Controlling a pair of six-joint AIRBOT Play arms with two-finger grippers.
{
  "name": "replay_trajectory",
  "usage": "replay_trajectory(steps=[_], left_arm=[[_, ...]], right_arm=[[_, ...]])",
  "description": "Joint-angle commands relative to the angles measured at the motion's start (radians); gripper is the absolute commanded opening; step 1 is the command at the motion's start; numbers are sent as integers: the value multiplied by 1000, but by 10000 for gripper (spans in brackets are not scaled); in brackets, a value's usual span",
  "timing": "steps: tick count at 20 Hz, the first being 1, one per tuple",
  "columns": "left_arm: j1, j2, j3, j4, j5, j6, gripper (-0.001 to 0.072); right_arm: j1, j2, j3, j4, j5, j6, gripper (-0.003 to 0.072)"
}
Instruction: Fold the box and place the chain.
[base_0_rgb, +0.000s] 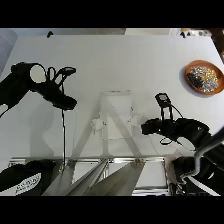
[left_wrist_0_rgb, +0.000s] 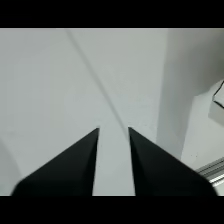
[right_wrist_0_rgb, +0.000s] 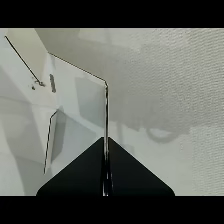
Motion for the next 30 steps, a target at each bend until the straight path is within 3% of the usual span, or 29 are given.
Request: replay_trajectory(steps=[1, 3, 6, 10, 20, 22, 26, 28, 29, 30], left_arm=[[0, -11, -10, -234, 108, 309, 400], [2, -40, -10, -447, 116, 521, 522], [-7, -113, -10, -651, 118, 663, 534], [-20, -225, -9, -747, 92, 806, 535], [-42, -370, -10, -745, 64, 874, 506], [-53, -384, -9, -757, 79, 916, 468], [-44, -386, -9, -752, 84, 961, 253], [-41, -386, -9, -751, 86, 985, 221], [-40, -386, -9, -751, 87, 1014, 121], [-40, -386, -9, -752, 89, 1043, 79]], right_arm=[[10, 1, -3, 0, -8, 16, 17], [10, 1, -3, 2, -7, 16, 17], [10, 1, -3, 3, -7, 14, 17], [10, 1, -3, 3, -6, 14, 17], [10, 1, -3, 4, -4, 13, 17], [10, 1, -3, 4, -3, 13, 17], [10, 1, -3, 4, -3, 12, 17], [10, 1, -3, 4, -3, 8, 17], [10, 1, -3, 4, -2, 6, 18], [10, 1, -3, 4, -1, 7, 18]])
